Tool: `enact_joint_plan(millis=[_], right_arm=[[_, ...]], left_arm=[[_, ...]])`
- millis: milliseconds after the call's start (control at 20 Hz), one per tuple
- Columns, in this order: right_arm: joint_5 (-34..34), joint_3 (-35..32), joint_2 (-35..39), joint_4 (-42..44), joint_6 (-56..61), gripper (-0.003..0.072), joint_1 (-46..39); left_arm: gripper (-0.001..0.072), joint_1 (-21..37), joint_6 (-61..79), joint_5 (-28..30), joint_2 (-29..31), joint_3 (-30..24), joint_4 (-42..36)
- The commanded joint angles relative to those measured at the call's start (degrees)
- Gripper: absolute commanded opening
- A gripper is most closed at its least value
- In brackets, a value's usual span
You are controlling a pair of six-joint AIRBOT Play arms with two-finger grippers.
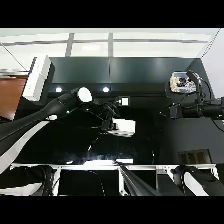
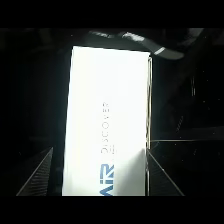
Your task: Fold the box and place the chain.
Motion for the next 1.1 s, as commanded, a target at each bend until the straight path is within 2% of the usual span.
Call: enact_joint_plan(millis=[0,500,650,950,1000,1050], right_arm=[[0.02,0.02,0.04,0.0,-0.04,0.0019,-0.02],[0.0,0.02,0.04,0.0,-0.04,0.0019,-0.02],[-0.17,0.02,0.04,0.0,-0.02,0.0019,-0.02],[-0.2,0.02,0.04,0.0,-0.02,0.0019,-0.02],[-0.17,0.02,0.04,0.0,-0.02,0.0019,-0.02],[-0.17,0.02,0.04,0.02,-0.02,0.0018,-0.02]], left_arm=[[0.0712,-0.26,-0.09,-0.85,-0.42,0.11,0.2],[0.0714,-2.62,-0.26,-0.59,-0.52,-0.04,2.84],[0.0715,-4.35,-1.46,2.43,-1.7,-0.39,4.28],[0.0713,-9.09,-12.87,8.17,-4.61,-0.55,12.02],[0.0699,-9.31,-14.58,8.52,-4.5,-0.48,12.24],[0.0528,-9.2,-16.13,8.17,-4.39,-0.39,12.39]])
